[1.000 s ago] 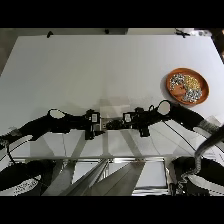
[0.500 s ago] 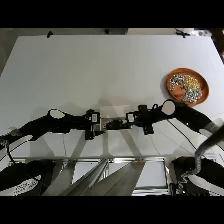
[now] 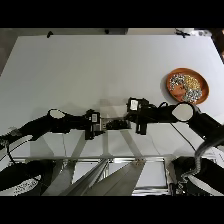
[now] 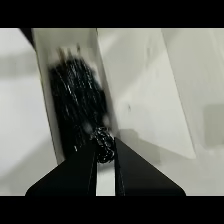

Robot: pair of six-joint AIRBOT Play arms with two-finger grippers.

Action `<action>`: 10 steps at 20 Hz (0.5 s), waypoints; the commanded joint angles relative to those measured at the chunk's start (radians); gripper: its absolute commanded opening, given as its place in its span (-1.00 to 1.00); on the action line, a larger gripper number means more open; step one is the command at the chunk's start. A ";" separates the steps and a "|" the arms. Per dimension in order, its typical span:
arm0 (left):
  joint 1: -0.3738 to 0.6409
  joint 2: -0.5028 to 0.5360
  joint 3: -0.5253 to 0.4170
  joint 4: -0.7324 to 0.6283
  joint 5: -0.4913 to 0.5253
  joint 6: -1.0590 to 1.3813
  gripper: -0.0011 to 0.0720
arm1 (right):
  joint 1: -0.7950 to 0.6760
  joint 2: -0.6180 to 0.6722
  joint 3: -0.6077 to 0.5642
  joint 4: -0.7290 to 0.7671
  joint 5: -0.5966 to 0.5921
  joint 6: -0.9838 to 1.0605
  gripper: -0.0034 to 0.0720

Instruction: Fold the box and place the chain.

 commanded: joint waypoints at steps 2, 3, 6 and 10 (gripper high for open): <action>-0.001 0.000 0.000 0.000 0.000 0.000 -0.66 | 0.101 -0.078 0.000 0.251 -0.161 0.040 -0.89; -0.001 0.000 0.000 0.000 0.000 0.000 -0.66 | 0.116 -0.105 0.000 0.268 -0.162 0.040 -0.89; -0.001 0.000 0.000 0.000 0.000 0.000 -0.66 | 0.169 -0.165 0.000 0.277 -0.161 0.041 -0.89; -0.001 0.000 0.000 0.000 0.000 0.000 -0.66 | 0.167 -0.172 0.005 0.305 -0.163 0.085 -0.41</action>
